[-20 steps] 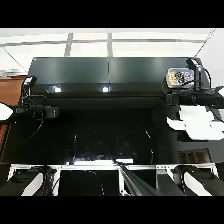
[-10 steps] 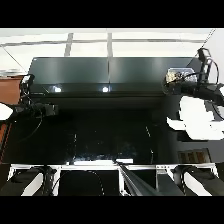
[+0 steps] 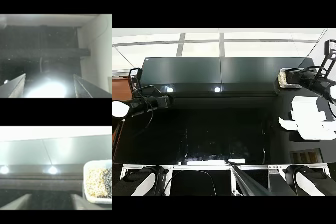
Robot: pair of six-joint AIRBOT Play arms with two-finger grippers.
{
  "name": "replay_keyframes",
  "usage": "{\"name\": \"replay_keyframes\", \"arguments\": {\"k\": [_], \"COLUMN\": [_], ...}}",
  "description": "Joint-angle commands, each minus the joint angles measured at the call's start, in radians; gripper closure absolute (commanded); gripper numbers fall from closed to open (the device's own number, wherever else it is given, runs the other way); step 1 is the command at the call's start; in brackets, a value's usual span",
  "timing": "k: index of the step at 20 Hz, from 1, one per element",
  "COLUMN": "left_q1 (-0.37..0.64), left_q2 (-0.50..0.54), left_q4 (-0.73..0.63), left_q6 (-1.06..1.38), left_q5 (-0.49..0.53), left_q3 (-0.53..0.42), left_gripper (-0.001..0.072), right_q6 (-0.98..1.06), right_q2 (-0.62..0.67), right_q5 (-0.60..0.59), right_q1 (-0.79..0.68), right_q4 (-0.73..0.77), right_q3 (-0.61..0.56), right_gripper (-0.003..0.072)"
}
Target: Fold the box and place the chain.
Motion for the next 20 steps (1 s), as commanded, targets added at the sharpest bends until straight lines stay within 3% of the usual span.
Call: {"name": "replay_keyframes", "arguments": {"k": [1,3,5,6,10,13,18,20], "left_q1": [-0.016,-0.03,-0.033,-0.031,-0.033,-0.033,-0.033,-0.033], "left_q2": [-0.072,-0.102,-0.125,-0.131,-0.13,-0.131,-0.133,-0.133], "left_q4": [0.008,0.055,0.158,0.201,0.199,0.179,0.175,0.143], "left_q6": [0.005,-0.024,-0.177,-0.238,-0.259,-0.259,-0.255,-0.255], "left_q5": [-0.002,-0.093,-0.212,-0.257,-0.282,-0.286,-0.287,-0.303], "left_q3": [0.002,0.021,0.071,0.096,0.133,0.132,0.132,0.132], "left_gripper": [0.0001,0.0001,0.0001,0.0001,0.0002,0.0002,0.0002,0.0002], "right_q6": [0.029,0.222,0.429,0.438,0.437,0.386,0.092,0.062], "right_q2": [-0.002,-0.002,-0.004,-0.008,-0.101,-0.225,-0.486,-0.552], "right_q5": [0.115,0.172,0.216,0.217,0.281,0.504,0.895,0.886], "right_q1": [-0.007,-0.071,-0.227,-0.33,-0.739,-0.945,-1.037,-1.027], "right_q4": [-0.017,-0.179,-0.401,-0.439,-0.43,-0.37,-0.316,-0.342], "right_q3": [-0.001,-0.001,0.0,0.002,0.103,0.229,0.451,0.493], "right_gripper": [-0.002,-0.0019,-0.0019,-0.0019,-0.0019,-0.0019,-0.0019,-0.0019]}}
